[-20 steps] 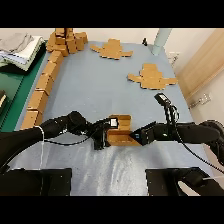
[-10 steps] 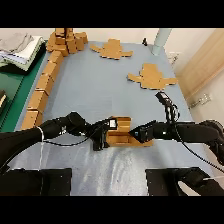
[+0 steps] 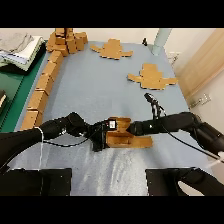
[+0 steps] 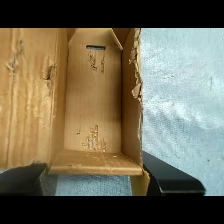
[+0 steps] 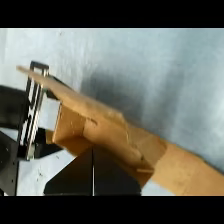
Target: Fold the box.
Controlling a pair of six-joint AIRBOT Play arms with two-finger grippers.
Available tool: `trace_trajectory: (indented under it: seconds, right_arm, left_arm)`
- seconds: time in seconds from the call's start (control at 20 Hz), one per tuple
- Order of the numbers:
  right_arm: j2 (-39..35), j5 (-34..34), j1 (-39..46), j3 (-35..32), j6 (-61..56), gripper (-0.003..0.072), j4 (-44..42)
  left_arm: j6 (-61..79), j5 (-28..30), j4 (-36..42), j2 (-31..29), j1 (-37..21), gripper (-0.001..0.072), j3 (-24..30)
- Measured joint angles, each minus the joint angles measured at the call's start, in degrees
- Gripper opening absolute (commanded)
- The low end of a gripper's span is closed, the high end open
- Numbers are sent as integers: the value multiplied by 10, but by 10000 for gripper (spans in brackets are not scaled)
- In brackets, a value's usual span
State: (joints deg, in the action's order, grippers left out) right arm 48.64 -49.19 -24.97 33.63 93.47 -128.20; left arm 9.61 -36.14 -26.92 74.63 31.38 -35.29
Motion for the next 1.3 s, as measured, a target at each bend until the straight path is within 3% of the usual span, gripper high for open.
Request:
trace_trajectory:
  seconds: [0.3,0.65,1.05,1.3]
  right_arm:
    - [137,16,3,87,61,1,-9]
    - [252,3,-8,107,134,1,-10]
    - [266,-13,-18,116,172,1,-1]
    - [187,-49,-10,148,183,1,62]
  left_arm:
    - [0,0,0,0,0,596,0]
    - [0,0,0,0,0,596,0]
    - [0,0,0,0,0,596,0]
    - [0,0,0,0,0,596,0]
